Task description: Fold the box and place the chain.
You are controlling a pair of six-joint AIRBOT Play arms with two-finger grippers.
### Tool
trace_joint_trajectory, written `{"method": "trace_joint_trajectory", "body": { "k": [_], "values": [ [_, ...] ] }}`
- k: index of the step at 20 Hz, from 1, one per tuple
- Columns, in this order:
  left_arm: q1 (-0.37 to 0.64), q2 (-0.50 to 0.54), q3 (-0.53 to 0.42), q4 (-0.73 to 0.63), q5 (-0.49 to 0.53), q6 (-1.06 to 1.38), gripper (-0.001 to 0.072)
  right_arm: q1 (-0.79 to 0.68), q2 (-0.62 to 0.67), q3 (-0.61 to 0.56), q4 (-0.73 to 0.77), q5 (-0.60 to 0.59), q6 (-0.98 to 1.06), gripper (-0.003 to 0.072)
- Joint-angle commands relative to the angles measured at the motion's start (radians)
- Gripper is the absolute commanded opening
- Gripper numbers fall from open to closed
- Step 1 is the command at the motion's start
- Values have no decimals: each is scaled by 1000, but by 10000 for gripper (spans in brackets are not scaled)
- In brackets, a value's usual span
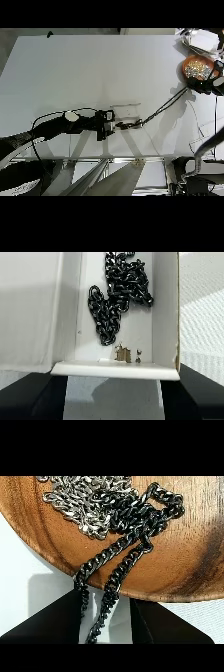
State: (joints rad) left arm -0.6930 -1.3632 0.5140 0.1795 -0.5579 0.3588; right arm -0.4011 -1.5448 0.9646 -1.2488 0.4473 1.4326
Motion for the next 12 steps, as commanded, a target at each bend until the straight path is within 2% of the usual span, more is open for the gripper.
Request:
{"method": "trace_joint_trajectory", "body": {
  "k": [1, 3, 6, 9, 12],
  "values": [
    [0, 0, 0, 0, 0, 0, 252, 5, -2, 1, 0, 0, -1, 256],
    [0, 0, 0, 0, 0, 0, 252, 26, -7, 1, 2, -2, 0, 214],
    [0, 0, 0, 0, 0, 0, 252, 77, -11, 1, 1, 5, 0, 18],
    [0, 0, 0, 0, 0, 0, 252, 121, 12, 2, 1, 45, -1, 17],
    [0, 0, 0, 0, 0, 0, 252, 137, 115, 2, 0, 112, -33, 17]
  ]
}}
